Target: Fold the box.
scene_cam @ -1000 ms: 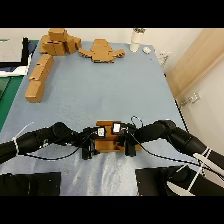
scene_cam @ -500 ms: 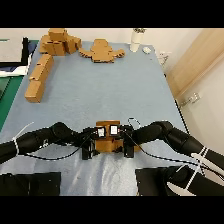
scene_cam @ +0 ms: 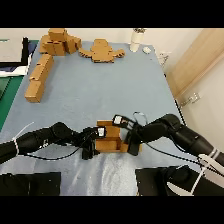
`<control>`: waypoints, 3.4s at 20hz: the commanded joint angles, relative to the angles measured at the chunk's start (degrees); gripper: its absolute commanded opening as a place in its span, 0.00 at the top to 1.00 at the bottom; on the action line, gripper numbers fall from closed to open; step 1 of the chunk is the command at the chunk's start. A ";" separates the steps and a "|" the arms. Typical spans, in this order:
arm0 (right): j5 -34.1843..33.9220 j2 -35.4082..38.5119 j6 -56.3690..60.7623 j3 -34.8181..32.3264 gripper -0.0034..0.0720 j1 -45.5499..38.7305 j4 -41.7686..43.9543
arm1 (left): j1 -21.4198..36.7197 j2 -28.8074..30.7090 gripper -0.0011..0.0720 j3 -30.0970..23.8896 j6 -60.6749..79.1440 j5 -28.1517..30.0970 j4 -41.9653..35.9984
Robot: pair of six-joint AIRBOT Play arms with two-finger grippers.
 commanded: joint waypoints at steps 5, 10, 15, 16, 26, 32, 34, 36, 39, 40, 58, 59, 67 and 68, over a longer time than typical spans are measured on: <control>-19.80 6.91 50.84 3.32 0.95 -8.50 -27.32 | -0.02 0.02 0.14 0.02 0.09 -0.11 0.17; -13.75 5.86 47.50 -3.43 0.95 -26.64 -6.49 | -0.02 0.02 0.14 0.02 0.09 -0.11 0.17; -6.95 1.60 37.88 -9.29 0.95 -32.33 9.05 | -0.02 0.02 0.14 0.02 0.09 -0.09 0.17; -6.10 0.66 37.11 -9.46 0.95 -32.33 9.01 | -0.02 0.02 0.14 0.02 0.09 -0.11 0.17; -4.52 -1.27 35.32 -8.98 0.96 -32.41 6.29 | -0.02 0.02 0.14 0.02 0.09 -0.09 0.17; -5.14 -1.27 37.64 -6.64 0.96 -32.41 2.84 | -0.02 0.02 0.14 0.02 0.09 -0.11 0.17; -5.03 -1.33 38.53 -6.67 0.96 -32.41 0.50 | -0.02 0.02 0.14 0.02 0.07 -0.11 0.17; -4.81 -1.40 38.51 -6.97 0.96 -32.41 0.42 | -0.02 0.02 0.14 0.02 0.09 -0.11 0.17; -4.50 -1.40 37.99 -8.22 0.95 -32.41 1.49 | -0.02 0.02 0.14 0.02 0.09 -0.09 0.17; -4.39 -1.40 36.96 -8.74 0.95 -32.41 2.56 | -0.02 0.00 0.14 0.02 0.09 -0.11 0.17; -7.56 4.76 30.93 -9.84 0.95 -32.37 15.06 | -0.02 0.02 0.14 0.02 0.09 -0.11 0.17; -7.15 3.54 29.81 -10.38 0.96 -32.37 16.44 | -0.02 0.02 0.14 0.02 0.09 -0.11 0.17; -3.13 -7.04 21.00 -11.26 0.96 -32.35 22.21 | -0.02 0.02 0.14 0.02 0.09 -0.11 0.17; -3.13 -8.26 19.52 -11.26 0.96 -32.35 23.63 | -0.02 0.02 0.14 0.02 0.09 -0.11 0.17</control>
